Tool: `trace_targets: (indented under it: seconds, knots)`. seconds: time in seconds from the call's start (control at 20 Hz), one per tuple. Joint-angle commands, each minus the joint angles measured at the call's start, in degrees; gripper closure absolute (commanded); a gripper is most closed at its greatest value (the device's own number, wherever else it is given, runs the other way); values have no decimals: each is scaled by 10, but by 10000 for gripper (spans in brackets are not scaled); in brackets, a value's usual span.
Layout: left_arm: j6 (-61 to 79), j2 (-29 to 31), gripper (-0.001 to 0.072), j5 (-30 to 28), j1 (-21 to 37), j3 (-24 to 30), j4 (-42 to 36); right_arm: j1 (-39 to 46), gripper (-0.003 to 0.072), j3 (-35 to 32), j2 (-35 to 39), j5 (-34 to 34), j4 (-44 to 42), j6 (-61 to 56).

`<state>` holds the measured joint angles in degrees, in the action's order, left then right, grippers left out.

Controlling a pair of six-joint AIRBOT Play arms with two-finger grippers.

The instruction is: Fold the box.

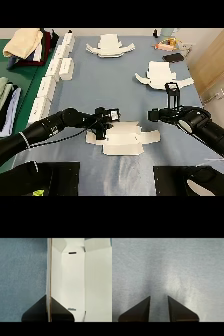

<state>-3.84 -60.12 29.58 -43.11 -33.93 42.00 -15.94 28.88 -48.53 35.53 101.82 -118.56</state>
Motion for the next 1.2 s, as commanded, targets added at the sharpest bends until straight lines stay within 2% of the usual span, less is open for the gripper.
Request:
trace_targets:
  seconds: [0.0, 0.15, 0.2, 0.25, 0.35, 0.4, 0.55, 0.65, 0.75, 0.9, 1.0, 1.15]
  knots:
    - [-18, -1, 697, 43, -1, 5, 5, 0, 350, 0, 0, 0, -8, -1]
    - [-47, -1, 697, 64, -1, 5, 5, 0, 356, 0, 0, 2, -33, -1]
    - [-48, -1, 697, 65, -1, 5, 4, 0, 415, 0, 0, 5, -45, -1]
    - [-48, -1, 697, 66, -1, 5, 4, 0, 529, 0, 0, 7, -57, -1]
    - [-48, -2, 696, 66, -1, 5, 4, 0, 587, 0, 1, 12, -79, 1]
    - [-48, -1, 696, 66, -1, 5, 4, 0, 686, 1, 1, 20, -86, 1]
    - [-48, -1, 696, 64, -1, 5, 3, -2, 684, 10, 18, 68, -93, 10]
    - [-48, -1, 696, 64, -1, 5, 3, -2, 684, 34, 52, 148, -101, 40]
    - [-47, -1, 696, 65, -1, 5, 3, -2, 684, 47, 99, 232, -184, 140]
    - [-47, -1, 696, 65, -1, 5, 3, -10, 684, 27, 144, 318, -344, 295]
    - [-47, -1, 696, 66, -1, 5, 3, -58, 685, 1, 168, 327, -372, 389]
    - [-47, -1, 696, 65, -1, 5, 3, -177, 683, -33, 190, 323, -316, 443]
